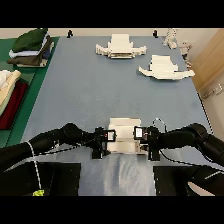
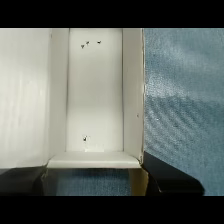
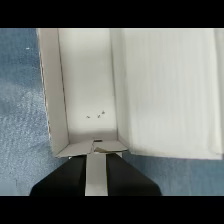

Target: Fold the box.

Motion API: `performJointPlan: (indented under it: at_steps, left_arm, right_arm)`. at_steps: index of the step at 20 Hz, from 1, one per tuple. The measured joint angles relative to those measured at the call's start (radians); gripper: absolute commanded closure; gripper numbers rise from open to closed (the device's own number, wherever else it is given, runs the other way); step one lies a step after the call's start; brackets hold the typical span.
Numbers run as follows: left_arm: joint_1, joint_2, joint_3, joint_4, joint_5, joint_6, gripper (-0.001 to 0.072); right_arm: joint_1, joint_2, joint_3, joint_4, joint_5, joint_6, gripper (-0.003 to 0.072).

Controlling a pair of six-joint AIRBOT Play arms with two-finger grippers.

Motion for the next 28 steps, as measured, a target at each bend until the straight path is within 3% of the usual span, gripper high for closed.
performJointPlan:
  at_steps: [10, 11, 12, 13, 19, 22, 23, 24, 26, 28]
  left_arm:
    - [0.0, 0.0, 0.0, 0.0, 0.0, 0.0, 0.03]
    - [0.0, 0.0, 0.0, 0.0, 0.0, 0.0, 0.03]
    - [0.0, 0.0, 0.0, 0.0, 0.0, 0.0, 0.03]
    - [0.0, 0.0, 0.0, 0.0, 0.0, 0.0, 0.03]
    - [0.0, 0.0, 0.0, 0.0, 0.0, 0.001, 0.03]
    - [0.0, 0.0, 0.0, 0.0, 0.0, 0.001, 0.03]
    - [0.0, 0.0, 0.0, 0.0, 0.0, 0.001, 0.03]
    - [0.0, 0.0, 0.0, 0.0, 0.0, 0.0, 0.0301]
    - [0.0, 0.0, 0.0, -0.001, 0.0, 0.0, 0.0301]
    - [0.0, 0.0, 0.0, -0.001, 0.0, 0.0, 0.03]
  right_arm:
    - [0.023, -0.048, 0.0, 0.094, 0.074, -0.068, 0.0529]
    - [0.029, -0.055, 0.0, 0.098, 0.082, -0.071, 0.0484]
    - [0.033, -0.061, 0.0, 0.102, 0.09, -0.072, 0.0214]
    - [0.036, -0.068, 0.0, 0.108, 0.095, -0.072, 0.0018]
    - [0.043, -0.083, 0.0, 0.117, 0.103, -0.077, 0.0008]
    - [0.043, -0.079, 0.0, 0.116, 0.101, -0.075, 0.0032]
    - [0.043, -0.074, 0.0, 0.11, 0.097, -0.072, 0.0121]
    - [0.043, -0.067, 0.0, 0.101, 0.091, -0.072, 0.0384]
    - [0.043, -0.048, 0.0, 0.067, 0.063, -0.046, 0.0649]
    - [0.043, -0.019, 0.002, 0.021, 0.045, 0.036, 0.0683]
